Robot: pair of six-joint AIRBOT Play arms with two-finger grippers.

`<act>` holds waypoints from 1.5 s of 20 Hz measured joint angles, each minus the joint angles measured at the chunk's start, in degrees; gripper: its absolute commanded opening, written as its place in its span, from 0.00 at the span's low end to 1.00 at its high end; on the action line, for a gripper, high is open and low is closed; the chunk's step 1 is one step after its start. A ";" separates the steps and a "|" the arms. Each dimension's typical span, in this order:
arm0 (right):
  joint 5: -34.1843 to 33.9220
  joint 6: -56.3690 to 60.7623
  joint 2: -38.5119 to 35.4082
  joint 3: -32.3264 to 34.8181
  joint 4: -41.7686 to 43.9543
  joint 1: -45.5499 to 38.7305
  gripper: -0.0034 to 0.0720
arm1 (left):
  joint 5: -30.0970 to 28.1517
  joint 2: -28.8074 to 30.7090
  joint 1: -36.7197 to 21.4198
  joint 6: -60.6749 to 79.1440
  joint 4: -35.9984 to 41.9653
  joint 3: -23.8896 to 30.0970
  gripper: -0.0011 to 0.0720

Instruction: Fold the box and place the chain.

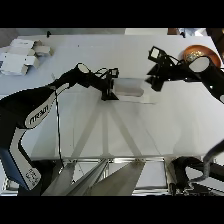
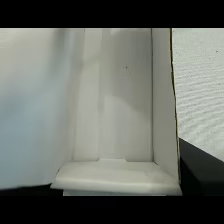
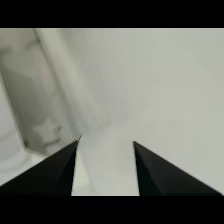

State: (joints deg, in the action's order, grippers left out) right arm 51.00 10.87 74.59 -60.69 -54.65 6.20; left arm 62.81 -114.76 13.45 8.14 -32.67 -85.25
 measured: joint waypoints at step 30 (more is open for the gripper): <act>5.22 -17.33 14.78 -0.04 0.00 3.26 0.40 | 0.02 0.00 -0.02 -0.07 0.00 0.00 0.53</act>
State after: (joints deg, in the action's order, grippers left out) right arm 56.23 -6.46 89.36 -60.73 -54.65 9.45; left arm 62.83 -114.76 13.43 8.08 -32.67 -85.25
